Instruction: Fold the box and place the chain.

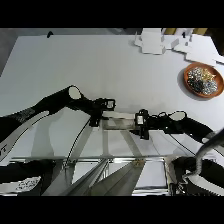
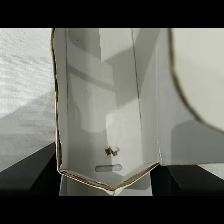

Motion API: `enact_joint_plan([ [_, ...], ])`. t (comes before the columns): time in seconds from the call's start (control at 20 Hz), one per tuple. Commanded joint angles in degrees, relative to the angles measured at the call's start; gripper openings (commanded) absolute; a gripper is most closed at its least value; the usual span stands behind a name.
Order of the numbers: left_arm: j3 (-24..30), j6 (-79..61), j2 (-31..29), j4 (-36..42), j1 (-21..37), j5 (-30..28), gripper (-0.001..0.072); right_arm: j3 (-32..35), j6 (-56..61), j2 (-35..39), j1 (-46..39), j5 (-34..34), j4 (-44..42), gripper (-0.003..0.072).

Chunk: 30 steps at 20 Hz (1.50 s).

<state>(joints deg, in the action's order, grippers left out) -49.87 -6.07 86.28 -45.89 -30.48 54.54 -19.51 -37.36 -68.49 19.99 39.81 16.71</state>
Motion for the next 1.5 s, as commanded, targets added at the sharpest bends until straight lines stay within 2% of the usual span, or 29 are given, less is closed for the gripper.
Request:
enact_joint_plan([
  [0.0,-0.02,0.02,-0.04,-0.04,0.02,1.36,0.0074,0.04,-0.02,-0.02,0.04,0.02,0.00,0.0381],
  [0.05,-0.02,0.02,-0.07,-0.07,0.04,1.31,0.0220,0.04,0.00,-0.02,0.07,0.02,0.00,0.0381],
  [0.1,-0.02,0.09,-0.07,-0.07,0.13,1.03,0.0336,0.04,0.00,-0.02,0.04,0.02,0.00,0.0381],
  [0.15,-0.02,0.09,-0.07,-0.09,0.15,1.11,0.0369,0.04,-0.02,-0.02,0.07,0.02,0.00,0.0381],
  [0.3,-0.02,0.13,-0.28,-0.70,0.15,1.16,0.0531,0.04,0.00,-0.02,0.04,0.02,0.00,0.0381],
  [0.4,-0.02,0.17,-1.18,-1.62,0.46,1.18,0.0566,0.04,-0.02,-0.02,0.07,0.02,0.00,0.0381],
  [0.55,-0.02,2.67,-3.67,-2.27,2.14,1.36,0.0576,0.04,0.00,-0.02,0.07,0.04,0.00,0.0381],
  [0.7,-0.02,8.44,-6.25,-6.69,3.80,2.47,0.0573,0.04,0.00,-0.02,0.04,0.04,0.00,0.0381],
  [0.8,-0.02,15.37,-8.07,-11.63,4.17,4.02,0.0518,0.04,-0.02,-0.02,0.04,0.02,0.00,0.0381],
  [0.85,-0.02,19.26,-9.03,-14.14,4.13,5.27,0.0442,0.04,0.00,-0.02,0.04,0.04,0.00,0.0381],
  [0.9,-0.02,22.77,-10.05,-16.24,4.13,7.76,0.0289,0.04,-0.02,-0.02,0.04,0.02,0.00,0.0381],
  [0.95,-0.02,24.28,-10.99,-17.05,4.11,11.02,0.0080,0.04,-0.02,-0.02,0.07,0.02,0.00,0.0381],
  [1.0,-0.02,24.17,-12.00,-16.81,4.09,14.69,0.0003,0.04,0.00,-0.02,0.04,0.02,0.00,0.0381],
  [1.1,-0.02,26.49,-13.84,-16.48,3.17,19.43,0.0002,0.04,0.00,-0.02,0.07,0.04,0.00,0.0381],
  [1.2,-0.02,33.00,-15.17,-16.52,0.28,20.00,0.0002,0.04,-0.02,-0.02,0.07,0.04,0.00,0.0381],
  [1.3,-0.02,36.22,-15.37,-16.52,-4.68,18.27,0.0002,0.04,-0.02,-0.02,0.07,0.04,0.00,0.0381],
  [1.45,-0.02,37.27,-15.37,-12.87,-11.21,10.32,0.0002,0.04,0.00,-0.02,0.04,0.02,0.00,0.0381],
])
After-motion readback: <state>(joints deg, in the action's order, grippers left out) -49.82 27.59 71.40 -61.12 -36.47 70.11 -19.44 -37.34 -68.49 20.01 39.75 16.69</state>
